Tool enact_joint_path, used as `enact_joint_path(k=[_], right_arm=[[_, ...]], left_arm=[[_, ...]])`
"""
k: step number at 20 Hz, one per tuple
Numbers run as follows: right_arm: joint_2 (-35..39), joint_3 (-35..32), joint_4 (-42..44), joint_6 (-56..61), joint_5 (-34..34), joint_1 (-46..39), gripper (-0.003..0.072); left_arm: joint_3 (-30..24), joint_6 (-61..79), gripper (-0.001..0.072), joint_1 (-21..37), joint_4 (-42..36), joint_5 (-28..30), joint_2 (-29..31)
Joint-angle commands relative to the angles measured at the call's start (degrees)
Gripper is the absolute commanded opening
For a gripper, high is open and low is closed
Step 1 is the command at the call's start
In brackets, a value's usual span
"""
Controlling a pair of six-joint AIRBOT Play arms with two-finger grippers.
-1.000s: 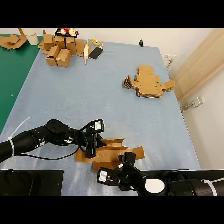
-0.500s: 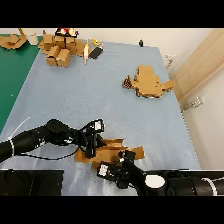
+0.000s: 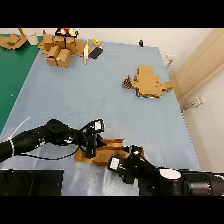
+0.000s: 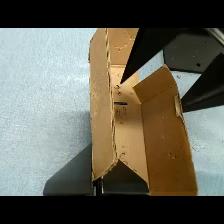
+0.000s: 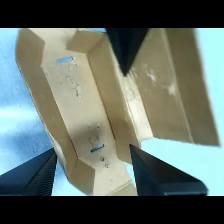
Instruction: Fold the box.
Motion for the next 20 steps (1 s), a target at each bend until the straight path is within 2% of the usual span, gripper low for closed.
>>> enact_joint_path(k=[1, 6, 8, 11, 13, 17, 20], right_arm=[[5.11, -2.51, 0.44, -0.46, 0.39, -2.16, 0.0717], [5.05, -2.84, 2.73, -5.09, 3.30, -8.24, 0.0716], [5.09, -3.41, 6.56, -10.27, 5.75, -11.76, 0.0717], [5.07, -4.15, 20.17, -27.74, 12.39, -21.66, 0.0716], [4.72, -4.37, 32.61, -44.63, 15.04, -29.57, 0.0716], [-0.11, -4.31, 58.31, -79.93, 14.97, -43.63, 0.0716], [-5.53, -3.85, 71.80, -99.45, 12.15, -51.91, 0.0716]], left_arm=[[0.00, 0.00, 0.0013, -0.04, 0.02, 0.02, -0.04], [-0.02, 0.00, 0.0013, -0.04, 0.00, 0.00, -0.04], [0.00, 0.00, 0.0013, -0.04, 0.00, 0.02, -0.04], [0.00, 0.00, 0.0013, -0.04, 0.00, 0.00, -0.04], [-0.02, 0.00, 0.0013, -0.04, 0.00, 0.00, -0.04], [-0.02, 0.00, 0.0013, -0.04, 0.00, 0.00, -0.02], [-0.02, 0.00, 0.0013, -0.04, 0.00, 0.00, -0.04]])
